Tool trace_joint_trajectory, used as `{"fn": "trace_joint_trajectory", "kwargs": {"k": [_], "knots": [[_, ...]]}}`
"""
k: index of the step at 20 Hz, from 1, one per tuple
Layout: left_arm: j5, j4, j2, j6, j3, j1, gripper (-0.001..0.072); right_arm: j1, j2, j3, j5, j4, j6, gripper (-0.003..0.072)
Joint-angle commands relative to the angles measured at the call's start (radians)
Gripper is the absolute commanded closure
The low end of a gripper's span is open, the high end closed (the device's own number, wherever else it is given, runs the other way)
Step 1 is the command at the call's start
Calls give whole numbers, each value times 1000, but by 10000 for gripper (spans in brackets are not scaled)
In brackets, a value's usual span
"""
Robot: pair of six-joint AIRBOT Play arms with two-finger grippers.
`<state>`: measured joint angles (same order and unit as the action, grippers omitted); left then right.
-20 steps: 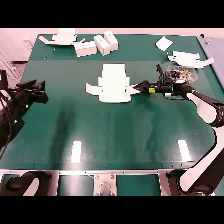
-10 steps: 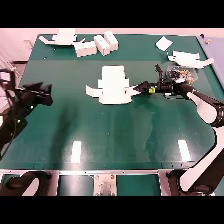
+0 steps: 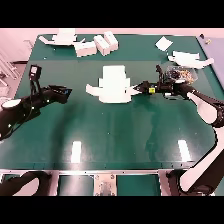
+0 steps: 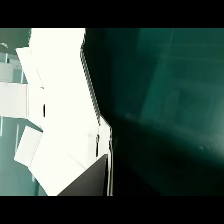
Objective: Fold the box and place the chain.
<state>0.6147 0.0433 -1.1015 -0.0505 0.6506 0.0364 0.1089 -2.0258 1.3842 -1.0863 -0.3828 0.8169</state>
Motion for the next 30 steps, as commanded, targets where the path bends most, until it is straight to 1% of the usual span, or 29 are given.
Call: {"fn": "trace_joint_trajectory", "kwargs": {"k": [1,2,3,5,7,9,11,13,15,17,20,22,24,25,27,30], "knots": [[40,-32,-55,-1,37,0,304,1,-1,-4,16,10,18,681],[49,-52,-50,-10,37,0,303,1,-1,-4,16,10,18,682],[93,-56,-51,-25,37,0,304,0,-1,-4,13,8,17,681],[113,-127,-55,10,42,-7,303,1,-1,-4,12,8,17,681],[126,-98,-99,-3,93,-6,303,1,-1,-4,13,8,17,681],[183,-42,-186,-58,175,-6,303,1,-1,-4,12,7,17,681],[276,6,-289,-122,267,-6,304,2,-1,-4,12,5,17,681],[346,55,-392,-190,364,-6,304,1,-1,-4,12,5,17,680],[409,61,-486,-253,459,-7,304,2,-1,-4,12,5,17,680],[460,90,-558,-307,546,-7,303,4,-1,-4,12,5,17,680],[478,208,-657,-428,698,-37,303,5,-1,-4,12,5,17,681],[506,288,-718,-497,808,-75,302,5,-1,-4,12,5,17,680],[508,346,-771,-558,912,-114,300,5,-1,-4,12,5,17,680],[506,372,-795,-586,964,-127,232,5,-1,-4,12,5,17,680],[497,417,-845,-645,1058,-132,219,5,-1,-4,12,4,17,680],[497,430,-932,-711,1179,-132,219,5,-1,-4,11,4,17,680]]}}
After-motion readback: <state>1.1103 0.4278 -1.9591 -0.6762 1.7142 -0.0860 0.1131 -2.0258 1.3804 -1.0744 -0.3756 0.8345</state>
